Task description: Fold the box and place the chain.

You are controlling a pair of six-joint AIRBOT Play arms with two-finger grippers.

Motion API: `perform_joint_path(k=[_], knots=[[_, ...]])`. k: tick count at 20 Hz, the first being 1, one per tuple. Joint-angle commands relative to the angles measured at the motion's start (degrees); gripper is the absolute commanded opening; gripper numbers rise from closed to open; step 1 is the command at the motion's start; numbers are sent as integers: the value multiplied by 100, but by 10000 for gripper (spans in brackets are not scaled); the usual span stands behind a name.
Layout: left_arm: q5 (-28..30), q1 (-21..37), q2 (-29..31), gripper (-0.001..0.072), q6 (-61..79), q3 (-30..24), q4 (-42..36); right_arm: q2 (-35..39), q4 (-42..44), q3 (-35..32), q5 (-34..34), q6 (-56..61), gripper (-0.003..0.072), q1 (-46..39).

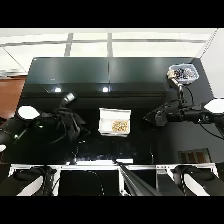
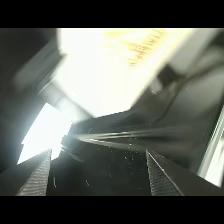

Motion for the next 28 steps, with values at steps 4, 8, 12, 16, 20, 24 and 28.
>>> perform_joint_path(k=[4, 8, 12, 16, 20, 24, 28], knots=[[1056, -461, -1056, 712, 3713, 286, -240, 0, 0, -2, -26, 337, 423, 2], [1034, -562, -1569, 712, 3727, 444, -334, 0, 0, -2, -24, 426, 423, 2], [1040, -640, -1672, 712, 3875, 481, -984, 2, 0, -2, -26, 442, 423, 2], [970, -671, -1681, 712, 3921, 485, -975, 2, 0, -2, -26, 442, 423, 2], [1019, -966, -1683, 711, 3794, 485, -538, 0, 0, -2, -26, 442, 422, 2], [1064, -997, -1735, 709, 3467, 540, -459, 0, 0, -2, -26, 442, 423, 2], [898, -1008, -1742, 709, 3285, 544, -452, 2, 0, -2, -52, 442, 423, 2]])
